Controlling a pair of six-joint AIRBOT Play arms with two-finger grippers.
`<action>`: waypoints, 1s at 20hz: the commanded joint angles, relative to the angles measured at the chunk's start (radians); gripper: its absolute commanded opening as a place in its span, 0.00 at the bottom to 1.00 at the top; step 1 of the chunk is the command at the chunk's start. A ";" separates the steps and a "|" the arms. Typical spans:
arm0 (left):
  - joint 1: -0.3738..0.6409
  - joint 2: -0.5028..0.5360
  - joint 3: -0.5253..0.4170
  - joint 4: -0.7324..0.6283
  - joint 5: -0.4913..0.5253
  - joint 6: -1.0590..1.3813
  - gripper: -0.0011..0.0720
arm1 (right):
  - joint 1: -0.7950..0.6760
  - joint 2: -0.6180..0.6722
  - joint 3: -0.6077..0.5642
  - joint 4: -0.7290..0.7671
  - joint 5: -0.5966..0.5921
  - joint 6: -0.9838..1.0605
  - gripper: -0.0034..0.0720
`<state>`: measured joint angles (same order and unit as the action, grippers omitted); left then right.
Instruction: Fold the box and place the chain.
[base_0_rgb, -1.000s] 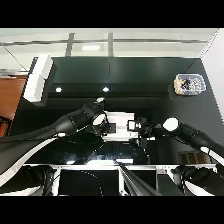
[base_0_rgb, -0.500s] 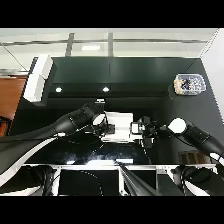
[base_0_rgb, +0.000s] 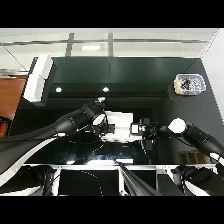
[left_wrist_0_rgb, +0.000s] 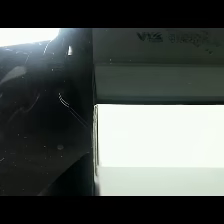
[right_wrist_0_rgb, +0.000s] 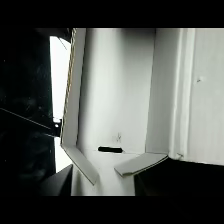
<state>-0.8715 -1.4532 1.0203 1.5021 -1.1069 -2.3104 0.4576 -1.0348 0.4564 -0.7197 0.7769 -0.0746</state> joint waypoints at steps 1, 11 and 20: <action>0.000 0.000 0.001 0.000 0.004 -0.001 0.05 | 0.000 -0.016 -0.001 0.058 -0.012 0.000 0.60; 0.000 0.000 0.001 0.000 0.004 -0.002 0.05 | 0.068 -0.074 -0.001 0.224 -0.123 0.019 0.13; 0.000 0.000 0.001 0.000 0.005 -0.001 0.05 | 0.068 -0.078 -0.001 0.200 -0.134 0.130 0.32</action>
<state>-0.8715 -1.4532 1.0206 1.5028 -1.1049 -2.3131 0.5236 -1.1114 0.4561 -0.5030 0.6476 0.0170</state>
